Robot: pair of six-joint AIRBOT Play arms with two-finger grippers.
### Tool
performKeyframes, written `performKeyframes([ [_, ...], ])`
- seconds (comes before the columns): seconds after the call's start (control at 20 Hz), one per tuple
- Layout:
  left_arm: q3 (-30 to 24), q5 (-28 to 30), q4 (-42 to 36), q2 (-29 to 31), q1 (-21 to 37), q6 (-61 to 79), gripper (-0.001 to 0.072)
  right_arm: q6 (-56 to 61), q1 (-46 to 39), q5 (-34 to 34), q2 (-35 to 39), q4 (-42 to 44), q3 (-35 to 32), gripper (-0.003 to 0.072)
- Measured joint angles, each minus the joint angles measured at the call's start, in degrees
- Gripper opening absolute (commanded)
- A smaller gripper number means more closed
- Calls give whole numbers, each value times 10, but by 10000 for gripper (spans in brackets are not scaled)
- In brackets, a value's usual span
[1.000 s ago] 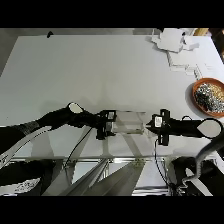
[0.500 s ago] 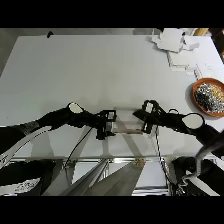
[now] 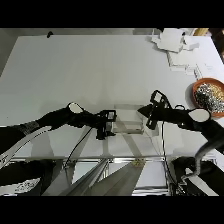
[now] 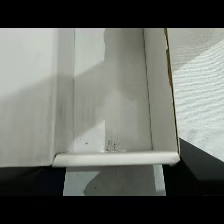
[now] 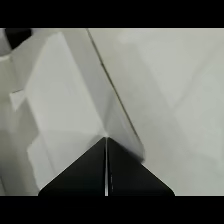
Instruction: Fold the box and place the chain.
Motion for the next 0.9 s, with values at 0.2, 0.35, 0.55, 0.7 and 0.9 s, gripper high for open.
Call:
performKeyframes([
  [0.2, 0, 0, 0, 0, 0, 0, 211, 4, -40, 120, 64, -150, 2, 238],
  [0.35, 0, 0, 0, 0, 0, 0, 211, 4, -49, 165, 78, -224, 1, 174],
  [0.55, 0, 0, 0, 0, 0, 0, 211, -22, -45, 184, 58, -242, -2, 155],
  [0.7, 0, 0, 0, 0, 0, 0, 211, -39, -26, 183, 28, -234, -8, 155],
  [0.9, 0, 0, 0, 0, 0, 0, 211, -64, -9, 163, -23, -184, -12, 148],
])
